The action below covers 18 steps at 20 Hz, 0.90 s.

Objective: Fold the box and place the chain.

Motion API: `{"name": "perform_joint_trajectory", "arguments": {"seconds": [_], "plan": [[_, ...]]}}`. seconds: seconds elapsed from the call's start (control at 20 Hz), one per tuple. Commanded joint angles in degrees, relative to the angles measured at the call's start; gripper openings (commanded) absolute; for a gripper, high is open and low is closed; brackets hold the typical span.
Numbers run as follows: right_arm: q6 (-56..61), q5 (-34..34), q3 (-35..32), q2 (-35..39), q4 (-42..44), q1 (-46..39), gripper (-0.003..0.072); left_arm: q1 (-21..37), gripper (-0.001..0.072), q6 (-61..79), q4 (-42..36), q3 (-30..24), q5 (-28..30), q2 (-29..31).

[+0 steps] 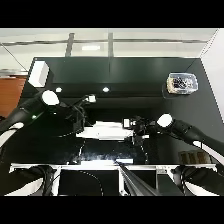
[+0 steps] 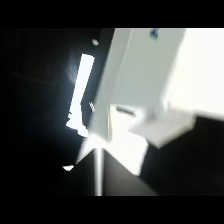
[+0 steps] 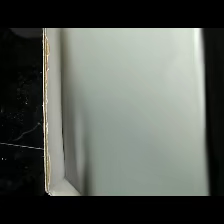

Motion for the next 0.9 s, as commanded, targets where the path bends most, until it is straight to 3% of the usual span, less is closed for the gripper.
{"name": "perform_joint_trajectory", "arguments": {"seconds": [0.0,0.15,0.3,0.35,0.55,0.6,0.7,0.85], "plan": [[-0.11,0.74,-0.02,-0.02,-0.68,0.02,0.0137,2.62,0.0020,-10.54,1.97,-0.20,-11.85,4.11],[-0.13,0.74,-0.02,-0.02,-0.68,0.02,0.0137,0.55,0.0021,-14.80,-3.19,-4.07,-11.80,6.93],[-0.11,0.74,-0.02,-0.02,-0.61,0.02,0.0137,-2.40,0.0021,-11.58,-18.91,-8.79,-9.25,7.13],[-0.09,0.74,-0.02,-0.02,-0.57,0.02,0.0137,-3.10,0.0022,-11.30,-22.51,-9.97,-4.72,7.06],[-0.11,0.74,-0.02,-0.02,-0.39,0.04,0.0136,-3.50,0.0022,-2.67,-44.65,-13.86,24.94,6.86],[-0.09,0.74,-0.02,-0.02,-0.39,0.04,0.0136,-3.78,0.0022,-1.36,-45.24,-13.86,29.49,6.23],[-0.09,0.74,-0.02,-0.02,-0.31,0.04,0.0137,-4.04,0.0022,1.07,-44.78,-13.86,30.80,3.54],[-0.09,0.74,-0.02,-0.02,-0.26,0.07,0.0136,-4.07,0.0023,5.14,-44.59,-13.86,26.36,-0.74]]}}
